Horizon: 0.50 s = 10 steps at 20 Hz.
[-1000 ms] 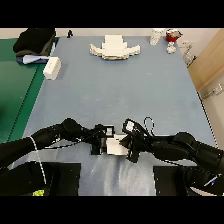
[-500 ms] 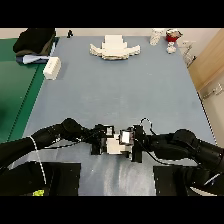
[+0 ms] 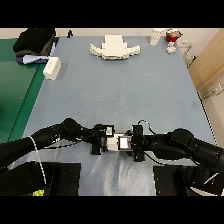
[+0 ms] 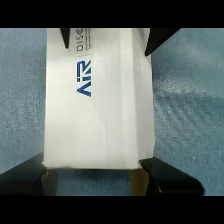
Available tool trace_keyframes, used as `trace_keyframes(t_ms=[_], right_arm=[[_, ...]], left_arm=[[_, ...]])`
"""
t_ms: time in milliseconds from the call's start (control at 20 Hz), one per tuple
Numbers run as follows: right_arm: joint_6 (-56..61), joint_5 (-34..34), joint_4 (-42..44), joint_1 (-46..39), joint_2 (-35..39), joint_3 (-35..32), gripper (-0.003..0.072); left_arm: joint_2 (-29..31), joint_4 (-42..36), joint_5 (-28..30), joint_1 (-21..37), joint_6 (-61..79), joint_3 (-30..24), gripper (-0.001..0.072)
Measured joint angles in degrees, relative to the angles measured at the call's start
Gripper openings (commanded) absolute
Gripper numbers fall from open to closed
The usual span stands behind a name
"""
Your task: Fold the box.
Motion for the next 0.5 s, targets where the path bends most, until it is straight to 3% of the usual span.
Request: trace_keyframes(t_ms=[500], right_arm=[[-0.20,0.24,-1.03,-0.07,4.04,0.39,0.0516]], left_arm=[[0.00,0.13,-0.42,0.00,0.17,0.00,0.0526]])
